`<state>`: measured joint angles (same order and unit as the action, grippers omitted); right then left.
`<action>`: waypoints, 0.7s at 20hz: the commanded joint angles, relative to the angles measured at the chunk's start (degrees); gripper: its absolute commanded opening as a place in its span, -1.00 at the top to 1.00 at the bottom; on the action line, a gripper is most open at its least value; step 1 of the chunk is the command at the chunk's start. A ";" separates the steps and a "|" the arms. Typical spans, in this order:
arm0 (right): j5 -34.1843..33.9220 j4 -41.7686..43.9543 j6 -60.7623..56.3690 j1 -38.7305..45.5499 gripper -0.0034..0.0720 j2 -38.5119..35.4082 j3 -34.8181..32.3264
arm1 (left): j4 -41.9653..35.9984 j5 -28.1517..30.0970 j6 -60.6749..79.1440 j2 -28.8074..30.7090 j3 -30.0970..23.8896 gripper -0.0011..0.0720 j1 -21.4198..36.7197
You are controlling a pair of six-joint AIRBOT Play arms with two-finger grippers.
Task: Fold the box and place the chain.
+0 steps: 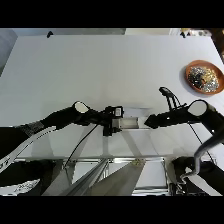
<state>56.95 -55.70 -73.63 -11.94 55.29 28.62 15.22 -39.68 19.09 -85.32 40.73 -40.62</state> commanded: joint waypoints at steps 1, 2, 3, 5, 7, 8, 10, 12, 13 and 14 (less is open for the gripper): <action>-4.70 -7.50 -9.46 -6.34 0.00 1.18 1.11 | 0.00 0.02 0.00 0.04 0.00 0.40 0.04; -4.63 -10.95 -13.44 -7.76 -0.07 2.23 2.32 | 0.00 0.02 0.00 0.04 0.00 0.40 0.04; -4.46 -13.79 -16.98 -9.07 -0.21 3.17 3.61 | 0.00 0.02 0.00 0.04 -0.02 0.40 0.04; -3.63 -17.92 -21.90 -11.67 -0.21 5.05 6.14 | 0.00 0.02 0.00 0.04 -0.02 0.40 0.04; -2.45 -20.17 -25.64 -14.14 -0.21 6.93 7.76 | 0.00 0.02 0.00 0.04 -0.02 0.40 0.04; -1.86 -21.53 -27.69 -15.47 -0.21 7.85 8.20 | 0.00 0.00 0.00 0.04 -0.02 0.40 0.04; -1.77 -24.48 -31.95 -17.53 -0.21 8.76 8.31 | 0.00 0.02 0.00 0.04 -0.02 0.40 0.04; -1.77 -27.56 -36.37 -19.12 -0.21 9.51 8.41 | 0.00 0.02 0.00 0.04 0.00 0.40 0.04; -1.79 -28.74 -38.12 -19.71 -0.21 9.77 8.41 | 0.00 0.02 0.00 0.04 0.00 0.40 0.04; -1.86 -29.86 -39.76 -20.28 -0.21 10.08 8.50 | 0.00 0.02 0.00 0.04 0.00 0.40 0.04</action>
